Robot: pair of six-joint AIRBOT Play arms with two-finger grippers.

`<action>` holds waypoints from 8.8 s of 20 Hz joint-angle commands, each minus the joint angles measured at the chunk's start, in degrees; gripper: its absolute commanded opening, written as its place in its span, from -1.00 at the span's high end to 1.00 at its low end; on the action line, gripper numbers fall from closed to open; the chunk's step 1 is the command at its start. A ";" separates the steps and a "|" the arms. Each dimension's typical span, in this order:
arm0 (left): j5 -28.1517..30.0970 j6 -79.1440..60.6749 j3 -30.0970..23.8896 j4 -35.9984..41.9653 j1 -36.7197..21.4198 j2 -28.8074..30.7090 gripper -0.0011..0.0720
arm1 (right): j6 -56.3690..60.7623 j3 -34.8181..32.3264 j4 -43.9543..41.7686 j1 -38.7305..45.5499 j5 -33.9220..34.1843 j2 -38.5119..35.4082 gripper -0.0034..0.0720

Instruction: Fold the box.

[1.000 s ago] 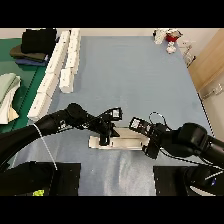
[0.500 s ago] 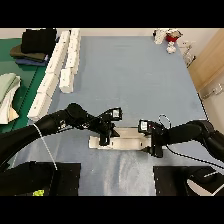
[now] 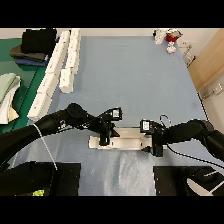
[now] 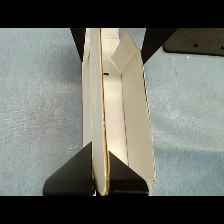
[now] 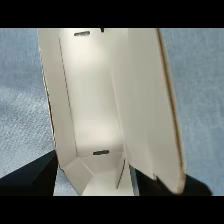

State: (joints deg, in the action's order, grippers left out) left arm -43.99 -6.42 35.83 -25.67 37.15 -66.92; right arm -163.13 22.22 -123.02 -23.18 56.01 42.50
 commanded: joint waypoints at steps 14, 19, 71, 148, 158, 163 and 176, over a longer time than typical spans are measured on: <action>0.02 0.00 0.00 -0.02 0.00 0.04 0.94 | -3.43 -1.31 -0.22 -2.25 -6.19 5.40 -0.96; 0.02 0.00 0.00 -0.02 0.02 0.04 0.94 | -3.39 -2.36 -0.26 -2.08 -5.35 5.33 -0.91; 0.02 0.00 0.00 -0.02 0.02 0.02 0.94 | -3.43 -3.85 0.24 -2.27 -8.55 5.99 -0.45; 17.05 73.37 0.70 -4.15 8.02 8.04 0.94 | -3.43 -3.85 0.24 -2.27 -8.57 6.01 -0.45; 17.03 73.29 0.72 -4.07 3.48 -2.01 0.94 | -3.43 -3.85 0.26 -2.27 -8.55 6.01 -0.45; 16.87 70.51 0.96 -4.09 2.75 -3.39 0.94 | -3.43 -3.85 0.26 -2.27 -8.55 6.01 -0.45; -5.73 59.78 4.94 -23.04 1.99 24.57 0.94 | -3.43 -3.85 0.26 -2.27 -8.55 6.01 -0.45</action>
State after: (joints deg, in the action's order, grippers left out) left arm -44.16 54.06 42.19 -42.70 37.60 -49.93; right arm -166.63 18.31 -122.76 -25.41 47.46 48.49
